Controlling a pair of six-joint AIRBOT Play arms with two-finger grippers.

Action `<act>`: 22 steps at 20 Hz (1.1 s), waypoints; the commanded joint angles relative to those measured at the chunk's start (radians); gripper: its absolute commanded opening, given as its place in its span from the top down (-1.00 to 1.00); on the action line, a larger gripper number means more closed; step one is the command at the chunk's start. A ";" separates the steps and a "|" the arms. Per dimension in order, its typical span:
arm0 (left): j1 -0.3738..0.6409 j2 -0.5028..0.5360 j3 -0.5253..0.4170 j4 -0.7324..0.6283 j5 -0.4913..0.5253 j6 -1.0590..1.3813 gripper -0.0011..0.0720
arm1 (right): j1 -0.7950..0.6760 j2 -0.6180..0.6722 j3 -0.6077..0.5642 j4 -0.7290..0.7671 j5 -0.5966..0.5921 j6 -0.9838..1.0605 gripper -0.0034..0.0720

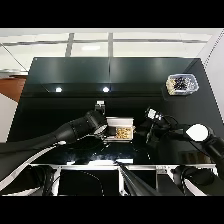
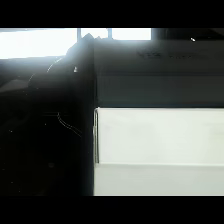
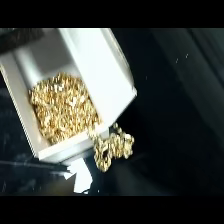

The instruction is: Fold the box and place the chain.

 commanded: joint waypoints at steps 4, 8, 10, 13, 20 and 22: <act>-0.001 0.000 0.000 0.000 0.000 0.000 0.88 | 0.047 -0.144 -0.056 0.000 -0.246 -0.176 -0.72; -0.001 0.000 0.000 0.000 0.000 0.000 0.88 | 0.087 -0.252 -0.055 0.138 -0.286 -0.394 -0.72; -0.001 0.000 0.000 0.000 0.000 0.000 0.88 | 0.087 -0.260 -0.055 0.170 -0.296 -0.414 -0.72; -0.001 0.000 0.000 0.000 0.000 0.000 0.88 | 0.087 -0.261 -0.055 0.221 -0.295 -0.448 -0.72; -0.001 0.000 0.000 0.000 0.000 0.000 0.88 | 0.087 -0.300 -0.050 0.270 -0.298 -0.494 -0.71; -0.001 0.000 0.000 0.000 0.000 0.000 0.88 | 0.087 -0.302 -0.050 0.269 -0.295 -0.497 0.04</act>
